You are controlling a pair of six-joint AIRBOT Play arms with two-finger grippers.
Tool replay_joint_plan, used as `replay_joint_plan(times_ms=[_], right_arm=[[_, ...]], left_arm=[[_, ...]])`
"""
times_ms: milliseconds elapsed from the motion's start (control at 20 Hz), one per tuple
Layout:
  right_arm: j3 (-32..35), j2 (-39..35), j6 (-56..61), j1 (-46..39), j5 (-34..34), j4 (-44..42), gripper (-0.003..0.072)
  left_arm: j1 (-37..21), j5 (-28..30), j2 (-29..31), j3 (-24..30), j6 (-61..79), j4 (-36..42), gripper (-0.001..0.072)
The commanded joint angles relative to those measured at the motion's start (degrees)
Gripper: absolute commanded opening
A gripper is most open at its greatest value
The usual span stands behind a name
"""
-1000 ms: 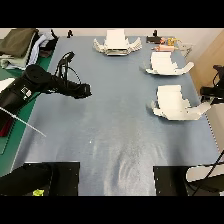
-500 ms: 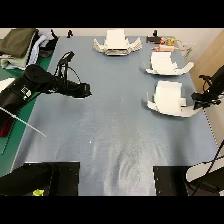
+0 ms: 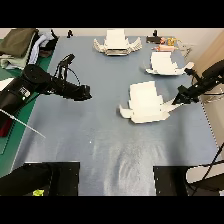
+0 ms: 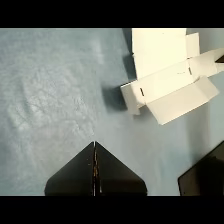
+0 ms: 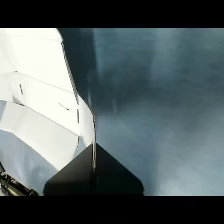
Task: Fold the box.
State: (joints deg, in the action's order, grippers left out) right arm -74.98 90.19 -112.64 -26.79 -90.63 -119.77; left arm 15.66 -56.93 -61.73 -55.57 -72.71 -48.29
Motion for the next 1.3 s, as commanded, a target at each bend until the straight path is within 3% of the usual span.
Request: replay_joint_plan(times_ms=[0, 150, 450, 550, 700, 750, 800, 850, 1000, 1250], right_arm=[[11.23, -8.55, 2.16, 5.77, 6.14, -2.25, 0.0001], [22.75, -17.18, 4.74, 10.69, 9.92, -2.25, 0.0001], [44.78, -36.68, 10.29, 20.33, 22.36, -2.25, 0.0001], [48.48, -41.75, 10.67, 23.39, 26.01, -2.25, 0.0001], [50.25, -46.95, 10.64, 27.45, 29.44, -1.99, 0.0001], [50.71, -48.22, 10.62, 28.65, 30.27, -1.95, 0.0001], [51.21, -49.46, 10.64, 29.94, 30.88, -1.49, 0.0001], [51.74, -50.58, 10.67, 31.06, 31.74, -0.92, 0.0001], [52.81, -52.46, 10.64, 33.05, 32.61, -0.76, 0.0001], [53.18, -52.39, 10.62, 35.52, 33.00, -0.55, 0.0001]], left_arm=[[-0.04, -7.67, 0.20, 0.22, -0.31, 0.11, 0.0015], [-0.02, -11.08, 0.50, 2.99, -0.13, 1.31, 0.0016], [0.02, -7.85, 5.73, 14.49, 2.89, 4.59, 0.0016], [0.52, -8.85, 5.68, 15.17, 2.93, 4.31, 0.0016], [1.64, -5.25, 5.64, 15.17, 6.86, 4.39, 0.0018], [1.81, -4.17, 5.38, 15.15, 8.48, 4.39, 0.0202], [1.84, -3.63, 4.90, 15.15, 8.57, 4.50, 0.0566], [1.77, -3.56, 4.22, 15.15, 8.63, 4.72, 0.0668], [1.77, -3.06, 0.92, 15.15, 11.85, 5.75, 0.0669], [1.77, -1.62, -8.92, 13.66, 26.88, 17.51, 0.0669]])
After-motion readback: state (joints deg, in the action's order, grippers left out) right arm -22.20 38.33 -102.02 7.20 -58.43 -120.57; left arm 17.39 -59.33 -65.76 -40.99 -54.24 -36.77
